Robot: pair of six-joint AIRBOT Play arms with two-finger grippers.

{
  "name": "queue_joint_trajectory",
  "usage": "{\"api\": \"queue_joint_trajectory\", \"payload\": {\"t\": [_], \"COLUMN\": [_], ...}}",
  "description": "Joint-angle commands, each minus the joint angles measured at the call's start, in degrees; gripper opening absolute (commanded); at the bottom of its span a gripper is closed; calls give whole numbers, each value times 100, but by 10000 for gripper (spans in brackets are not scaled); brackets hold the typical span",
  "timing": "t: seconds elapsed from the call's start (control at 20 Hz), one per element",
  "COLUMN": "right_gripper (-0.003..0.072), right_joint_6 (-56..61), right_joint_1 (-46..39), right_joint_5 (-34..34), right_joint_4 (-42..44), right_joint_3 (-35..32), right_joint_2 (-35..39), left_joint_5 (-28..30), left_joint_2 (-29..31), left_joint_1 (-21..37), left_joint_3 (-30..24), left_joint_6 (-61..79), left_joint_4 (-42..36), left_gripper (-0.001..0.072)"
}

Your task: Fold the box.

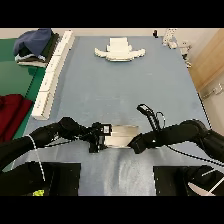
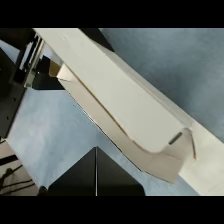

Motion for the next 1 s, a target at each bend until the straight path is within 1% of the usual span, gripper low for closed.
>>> {"api": "queue_joint_trajectory", "payload": {"t": [0.0,0.1,0.15,0.3,0.4,0.55,0.8,0.95], "right_gripper": [6,6,5,5,6,6,5,5], "right_joint_6": [968,1058,1099,1099,1099,1099,1097,1095], "right_joint_1": [420,361,278,-52,-251,-448,-442,-442], "right_joint_5": [1115,1462,1521,1519,1558,1537,1360,1276], "right_joint_4": [234,214,210,136,76,61,44,44], "right_joint_3": [160,385,514,868,988,986,981,981], "right_joint_2": [-481,-634,-723,-1060,-1241,-1567,-2330,-2618], "left_joint_5": [4,2,4,4,2,2,2,2], "left_joint_2": [4,4,4,4,4,4,4,4], "left_joint_1": [2,2,2,4,2,2,2,2], "left_joint_3": [0,0,0,0,0,0,0,0], "left_joint_6": [0,0,0,2,0,0,0,2], "left_joint_4": [0,0,0,0,0,0,0,0], "left_gripper": [521,521,521,521,521,521,521,521]}}
